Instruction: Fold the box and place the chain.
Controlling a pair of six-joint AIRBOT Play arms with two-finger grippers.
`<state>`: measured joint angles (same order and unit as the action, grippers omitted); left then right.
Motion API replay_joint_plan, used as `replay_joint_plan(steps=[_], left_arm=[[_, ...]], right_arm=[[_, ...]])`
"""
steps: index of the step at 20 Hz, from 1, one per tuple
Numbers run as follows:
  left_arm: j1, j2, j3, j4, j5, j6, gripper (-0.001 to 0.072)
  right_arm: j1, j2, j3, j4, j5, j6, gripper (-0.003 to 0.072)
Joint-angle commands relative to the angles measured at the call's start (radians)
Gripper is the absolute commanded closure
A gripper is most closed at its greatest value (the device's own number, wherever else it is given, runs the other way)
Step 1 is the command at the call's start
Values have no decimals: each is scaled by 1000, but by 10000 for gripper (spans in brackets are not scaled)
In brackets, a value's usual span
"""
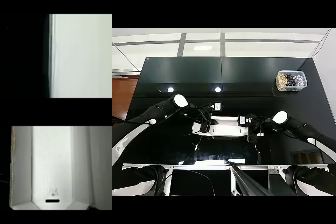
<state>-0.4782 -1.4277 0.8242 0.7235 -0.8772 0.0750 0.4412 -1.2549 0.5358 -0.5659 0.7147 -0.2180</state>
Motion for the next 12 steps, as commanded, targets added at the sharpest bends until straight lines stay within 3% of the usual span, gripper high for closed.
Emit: replay_joint_plan(steps=[1,7,8,9,12], left_arm=[[0,0,0,0,1,-1,680],[0,0,0,0,1,-1,679],[0,0,0,0,1,-1,679],[0,0,0,0,1,-1,679],[0,3,1,5,0,-2,661]], right_arm=[[10,-3,0,-33,-27,29,4],[10,-3,0,-33,-28,31,6],[10,-3,0,-33,-27,31,55],[10,-3,0,-33,-27,31,201],[10,-3,0,-33,-27,31,207]])
